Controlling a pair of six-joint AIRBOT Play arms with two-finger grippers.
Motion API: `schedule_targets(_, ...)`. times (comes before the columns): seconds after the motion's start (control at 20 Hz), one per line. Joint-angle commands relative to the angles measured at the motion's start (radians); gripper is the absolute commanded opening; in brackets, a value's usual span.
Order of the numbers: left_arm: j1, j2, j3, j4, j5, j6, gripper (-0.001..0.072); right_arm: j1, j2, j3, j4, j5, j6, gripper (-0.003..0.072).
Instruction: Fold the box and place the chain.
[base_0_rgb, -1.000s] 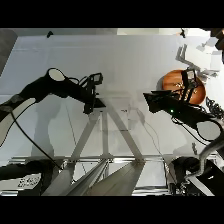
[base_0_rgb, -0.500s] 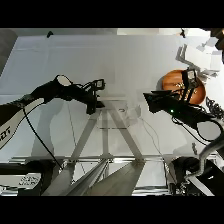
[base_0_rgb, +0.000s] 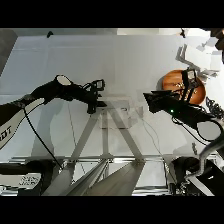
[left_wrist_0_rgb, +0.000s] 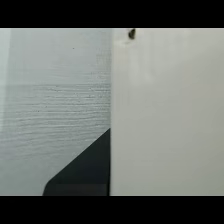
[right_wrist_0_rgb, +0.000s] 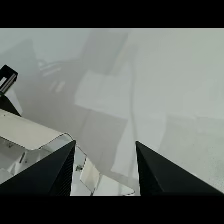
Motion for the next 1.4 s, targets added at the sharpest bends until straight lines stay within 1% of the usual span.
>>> schedule_targets(0.0,0.000,-0.008,0.000,0.043,-0.010,0.018,0.0001,0.001,-0.001,0.000,0.000,0.000,0.000,0.0405)
schedule_targets(0.2,0.000,-0.032,0.000,0.038,-0.027,0.018,0.0002,0.001,-0.001,0.000,0.000,0.000,0.000,0.0405)
schedule_targets(0.65,0.000,-0.032,0.000,0.037,-0.028,0.018,0.0003,0.001,0.001,0.002,0.001,-0.010,-0.012,0.0405)
schedule_targets(0.75,0.000,-0.032,0.000,0.037,-0.028,0.018,0.0003,0.001,0.001,0.041,0.001,0.064,-0.129,0.0408)
schedule_targets(0.9,0.000,-0.032,0.000,0.037,-0.028,0.018,0.0003,0.001,0.001,0.154,0.016,0.236,-0.379,0.0413)
schedule_targets(1.0,0.000,-0.032,0.000,0.037,-0.028,0.018,0.0003,0.001,0.002,0.201,0.029,0.335,-0.544,0.0419)
schedule_targets(1.05,0.000,-0.032,0.000,0.037,-0.028,0.018,0.0003,0.001,0.002,0.208,0.050,0.389,-0.643,0.0457)
schedule_targets(1.1,0.000,-0.032,0.000,0.037,-0.028,0.018,0.0003,0.001,0.001,0.208,0.074,0.455,-0.743,0.0473)
schedule_targets(1.15,0.000,-0.032,0.000,0.037,-0.028,0.018,0.0003,0.006,0.001,0.207,0.080,0.529,-0.828,0.0507)
schedule_targets(1.2,0.000,-0.032,0.000,0.037,-0.028,0.018,0.0003,0.020,0.001,0.207,0.074,0.599,-0.889,0.0528)
schedule_targets(1.25,0.000,-0.032,0.000,0.037,-0.028,0.018,0.0003,0.039,0.000,0.207,0.064,0.649,-0.911,0.0530)
schedule_targets(1.35,0.000,-0.032,0.000,0.037,-0.028,0.018,0.0003,0.090,-0.008,0.201,0.005,0.677,-0.910,0.0538)
